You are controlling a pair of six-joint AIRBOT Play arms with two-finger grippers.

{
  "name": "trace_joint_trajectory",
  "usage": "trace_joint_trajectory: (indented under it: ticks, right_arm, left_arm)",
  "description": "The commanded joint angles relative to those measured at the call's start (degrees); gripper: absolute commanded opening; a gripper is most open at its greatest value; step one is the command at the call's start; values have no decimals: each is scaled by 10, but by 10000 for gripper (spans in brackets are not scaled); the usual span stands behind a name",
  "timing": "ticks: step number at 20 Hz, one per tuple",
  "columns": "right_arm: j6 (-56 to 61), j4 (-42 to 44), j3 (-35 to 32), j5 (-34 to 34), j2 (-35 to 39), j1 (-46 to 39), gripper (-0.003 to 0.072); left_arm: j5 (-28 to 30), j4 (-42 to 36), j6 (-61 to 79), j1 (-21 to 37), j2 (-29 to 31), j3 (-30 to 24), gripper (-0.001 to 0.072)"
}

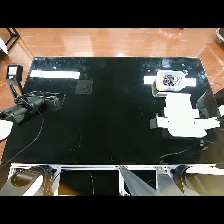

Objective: Fold the box and place the chain.

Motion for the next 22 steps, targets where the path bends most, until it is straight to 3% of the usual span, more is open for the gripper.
trace_joint_trajectory:
  ticks: [1,7,17,19,21,22]
  right_arm:
    - [-26,11,58,-64,-72,18,711]
    - [-42,13,84,-91,-134,66,711]
    - [-44,11,84,-99,-139,88,702]
    - [-44,11,85,-108,-139,87,402]
    - [-44,11,85,-123,-139,87,402]
    - [-46,11,85,-125,-139,87,309]
  left_arm:
    - [2,-1,0,0,0,0,636]
    - [15,-17,0,0,-1,0,636]
    - [15,-19,0,0,-10,0,635]
    - [15,-29,0,0,-12,0,635]
    - [15,-30,0,0,-12,0,635]
    - [15,-30,0,0,-12,0,635]
